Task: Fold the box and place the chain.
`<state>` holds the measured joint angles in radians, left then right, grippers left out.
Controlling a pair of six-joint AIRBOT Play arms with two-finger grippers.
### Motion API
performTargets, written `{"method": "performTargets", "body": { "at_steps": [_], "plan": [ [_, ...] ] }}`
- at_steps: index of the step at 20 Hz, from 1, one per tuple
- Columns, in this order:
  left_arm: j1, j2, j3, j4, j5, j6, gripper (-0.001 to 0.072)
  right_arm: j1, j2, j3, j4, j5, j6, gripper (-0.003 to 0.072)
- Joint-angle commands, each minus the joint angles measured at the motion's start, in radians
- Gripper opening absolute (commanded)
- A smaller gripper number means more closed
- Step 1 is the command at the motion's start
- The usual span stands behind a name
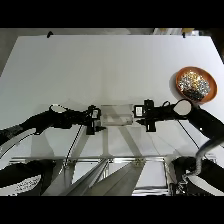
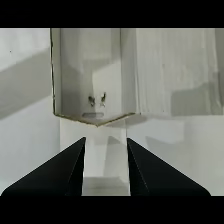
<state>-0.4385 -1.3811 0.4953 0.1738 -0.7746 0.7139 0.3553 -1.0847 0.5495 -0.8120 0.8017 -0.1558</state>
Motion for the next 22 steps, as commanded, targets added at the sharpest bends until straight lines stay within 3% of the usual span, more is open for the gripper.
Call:
{"method": "performTargets", "body": {
  "at_steps": [1,7,15,22],
  "plan": [
    [0.000,0.001,0.001,-0.001,0.000,0.000,0.0138,-0.002,-0.048,-0.002,0.080,-0.005,-0.090,0.0290],
    [0.000,0.001,0.001,-0.001,0.000,0.000,0.0138,-0.002,-0.048,-0.010,0.094,0.029,-0.089,0.0218],
    [0.000,0.001,0.001,-0.001,0.000,0.000,0.0138,-0.002,-0.048,-0.068,0.297,-0.019,-0.199,0.0218],
    [0.000,0.001,0.001,-0.001,0.000,0.000,0.0138,-0.002,-0.059,-0.068,0.298,-0.036,-0.242,0.0180]
  ]
}}
